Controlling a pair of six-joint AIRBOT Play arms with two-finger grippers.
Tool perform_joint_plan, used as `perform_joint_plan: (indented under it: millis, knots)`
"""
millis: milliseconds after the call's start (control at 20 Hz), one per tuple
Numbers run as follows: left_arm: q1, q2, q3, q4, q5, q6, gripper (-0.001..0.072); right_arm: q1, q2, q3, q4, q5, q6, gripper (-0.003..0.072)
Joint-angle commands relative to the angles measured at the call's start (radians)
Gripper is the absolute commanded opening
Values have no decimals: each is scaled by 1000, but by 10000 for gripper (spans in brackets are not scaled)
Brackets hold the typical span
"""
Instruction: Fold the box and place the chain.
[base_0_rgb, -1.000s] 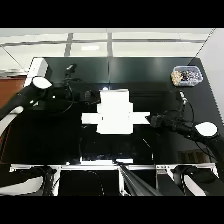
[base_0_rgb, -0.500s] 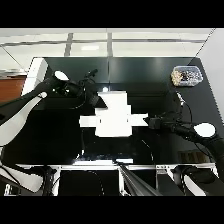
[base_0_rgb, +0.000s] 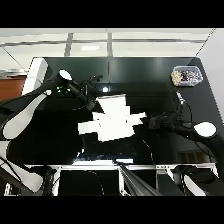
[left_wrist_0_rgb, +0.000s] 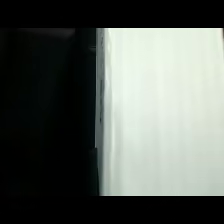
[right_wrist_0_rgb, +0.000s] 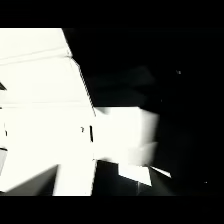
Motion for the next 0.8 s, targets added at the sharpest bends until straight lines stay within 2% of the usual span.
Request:
perform_joint_plan:
  millis: [0, 100, 200, 250, 300, 400, 500, 650, 750]
  knots:
    - [0, 5, 15, 22, -28, -42, 26, -42, 2, 121, -237, 109, -4, 681]
    - [-6, 30, -4, 23, -64, -68, 24, -67, 3, 251, -440, 223, -69, 680]
    - [-27, 111, -111, -30, -25, -35, 23, -66, 3, 326, -513, 292, -220, 679]
    - [-43, 178, -201, -74, 48, 23, 23, -65, 2, 329, -499, 306, -302, 679]
    - [-61, 253, -292, -103, 169, 85, 24, -61, -1, 324, -495, 316, -356, 679]
    - [-100, 377, -415, -103, 410, 208, 27, -43, -7, 294, -493, 306, -451, 679]
    - [-137, 427, -448, -64, 510, 394, 27, -14, -10, 247, -462, 273, -584, 679]
    - [-188, 410, -446, -41, 579, 597, 29, 48, -42, 201, -412, 237, -705, 679]
    - [-214, 389, -446, -9, 619, 628, 29, 98, -85, 198, -404, 233, -768, 679]
